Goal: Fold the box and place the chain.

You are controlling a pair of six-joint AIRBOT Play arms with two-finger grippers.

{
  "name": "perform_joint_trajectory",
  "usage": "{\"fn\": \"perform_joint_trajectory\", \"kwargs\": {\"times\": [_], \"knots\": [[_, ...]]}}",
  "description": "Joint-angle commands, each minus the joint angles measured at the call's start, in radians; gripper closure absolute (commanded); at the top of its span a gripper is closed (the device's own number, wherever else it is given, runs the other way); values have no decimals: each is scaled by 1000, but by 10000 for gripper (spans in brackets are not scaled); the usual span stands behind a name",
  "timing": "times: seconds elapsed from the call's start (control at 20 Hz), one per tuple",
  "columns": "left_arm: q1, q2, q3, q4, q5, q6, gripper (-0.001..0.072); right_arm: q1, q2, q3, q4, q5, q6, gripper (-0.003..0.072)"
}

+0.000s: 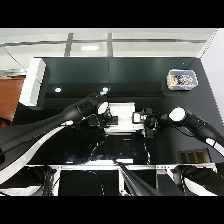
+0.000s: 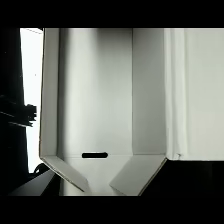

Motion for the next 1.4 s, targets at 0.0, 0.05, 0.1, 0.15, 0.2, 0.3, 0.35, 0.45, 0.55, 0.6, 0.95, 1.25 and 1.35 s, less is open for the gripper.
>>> {"fn": "perform_joint_trajectory", "kwargs": {"times": [0.0, 0.05, 0.1, 0.15, 0.2, 0.3, 0.35, 0.45, 0.55, 0.6, 0.95, 1.25, 1.35], "knots": [[1, 1, 13, 0, -33, 6, 685, 0, 0, 0, -2, -14, 1, 146], [1, 1, 25, 5, -51, 10, 685, 0, 1, 0, -2, -7, 1, 146], [0, 1, 38, 13, -67, 10, 685, 0, 0, 0, -2, 3, 1, 146], [1, 0, 47, 25, -84, 9, 685, 0, 1, 0, -1, 13, 1, 147], [1, 0, 50, 31, -92, 3, 685, 0, 1, 0, 3, 29, 1, 146], [3, -2, 50, 31, -99, -16, 686, 0, 0, 0, 6, 48, 1, 147], [3, -2, 50, 31, -96, -20, 685, 0, 0, 0, 7, 55, 1, 147], [3, -5, 50, 31, -92, -19, 685, 0, 0, 0, 21, 55, 0, 147], [3, -10, 50, 31, -92, -19, 685, 0, 0, 0, 59, 55, -29, 147], [2, -12, 50, 31, -90, -19, 685, 0, 0, 0, 84, 53, -47, 148], [0, -12, 50, 30, -71, -19, 685, 1, -8, 0, 175, 53, -62, 500], [0, -12, 50, 22, -55, -19, 684, 74, -80, 0, 306, -40, -62, 499], [0, -12, 50, 22, -54, -15, 684, 73, -80, 0, 312, -61, -51, 332]]}}
